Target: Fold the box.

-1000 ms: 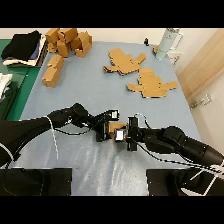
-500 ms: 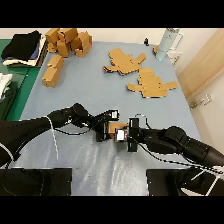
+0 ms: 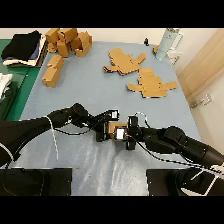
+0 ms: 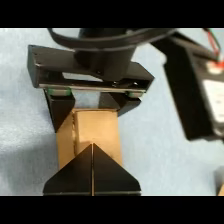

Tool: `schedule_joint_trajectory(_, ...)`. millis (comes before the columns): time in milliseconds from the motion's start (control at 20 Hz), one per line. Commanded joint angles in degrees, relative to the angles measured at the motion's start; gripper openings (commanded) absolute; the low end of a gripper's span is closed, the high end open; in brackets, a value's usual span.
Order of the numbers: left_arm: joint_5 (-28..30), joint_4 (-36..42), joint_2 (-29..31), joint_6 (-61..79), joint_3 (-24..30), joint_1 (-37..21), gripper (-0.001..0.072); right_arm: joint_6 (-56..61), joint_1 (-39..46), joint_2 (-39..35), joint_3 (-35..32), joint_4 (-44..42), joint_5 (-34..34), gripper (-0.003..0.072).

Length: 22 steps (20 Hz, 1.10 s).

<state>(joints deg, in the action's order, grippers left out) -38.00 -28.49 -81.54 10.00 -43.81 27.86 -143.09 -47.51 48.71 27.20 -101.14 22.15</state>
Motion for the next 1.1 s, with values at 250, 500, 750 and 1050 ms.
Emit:
schedule_joint_trajectory(250, 0.0, 0.0, 0.0, 0.0, -0.1, 0.0, 0.0447, 0.1, -0.9, 2.6, -0.1, -0.5, -0.3, 0.0006)
schedule_joint_trajectory(500, 0.0, 0.0, 0.0, 0.0, 0.0, 0.0, 0.0447, 0.1, -0.9, 3.5, -0.1, -0.5, -0.3, 0.0006)
schedule_joint_trajectory(750, 0.0, 0.0, 0.0, 0.0, -0.1, 0.0, 0.0447, 0.2, -0.8, 2.1, 0.1, -0.5, -0.5, 0.0006)
schedule_joint_trajectory(1050, 0.0, 0.0, 0.0, 0.0, 0.0, 0.0, 0.0447, 43.3, 7.6, -9.2, 4.1, 19.0, 15.5, 0.0006)
